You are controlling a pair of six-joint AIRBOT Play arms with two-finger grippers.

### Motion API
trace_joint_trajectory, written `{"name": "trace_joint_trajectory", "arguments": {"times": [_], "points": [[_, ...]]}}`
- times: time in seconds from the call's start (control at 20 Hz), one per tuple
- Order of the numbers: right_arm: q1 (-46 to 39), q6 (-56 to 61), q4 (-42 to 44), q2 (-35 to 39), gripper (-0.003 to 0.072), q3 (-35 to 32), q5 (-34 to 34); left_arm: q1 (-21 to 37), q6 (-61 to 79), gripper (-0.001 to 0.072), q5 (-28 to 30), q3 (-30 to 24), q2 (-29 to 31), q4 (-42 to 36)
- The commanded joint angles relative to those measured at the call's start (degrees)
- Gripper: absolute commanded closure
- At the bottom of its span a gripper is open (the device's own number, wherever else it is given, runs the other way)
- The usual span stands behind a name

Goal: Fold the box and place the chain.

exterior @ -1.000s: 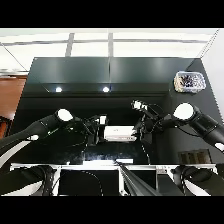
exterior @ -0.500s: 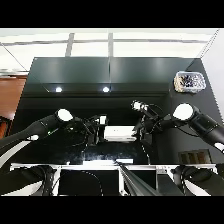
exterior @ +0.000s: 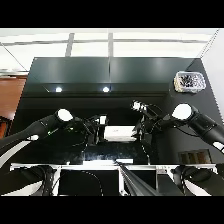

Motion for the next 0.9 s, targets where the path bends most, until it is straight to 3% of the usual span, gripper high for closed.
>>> {"name": "trace_joint_trajectory", "arguments": {"times": [0.0, 0.35, 0.6, 0.7, 0.85], "points": [[0.02, 0.11, 0.02, -0.04, 0.0422, -1.11, 0.33, 0.00, -0.02, 0.0227, 0.00, 0.02, -0.02, 0.00], [-0.33, 2.32, 1.29, 0.96, 0.0422, -0.07, 1.03, 0.00, -0.02, 0.0227, 0.00, 0.02, -0.02, 0.00], [-7.41, 21.22, 3.93, 3.56, 0.0425, 2.58, 10.84, 0.00, -0.02, 0.0227, 0.00, 0.02, -0.02, 0.00], [-8.70, 27.28, 6.93, 3.54, 0.0679, 1.05, 12.28, 0.00, -0.02, 0.0227, 0.00, 0.02, -0.02, 0.00], [-7.19, 27.34, 20.24, 2.93, 0.0681, -4.26, 7.78, 0.00, -0.02, 0.0227, 0.00, 0.02, -0.02, 0.00]]}}
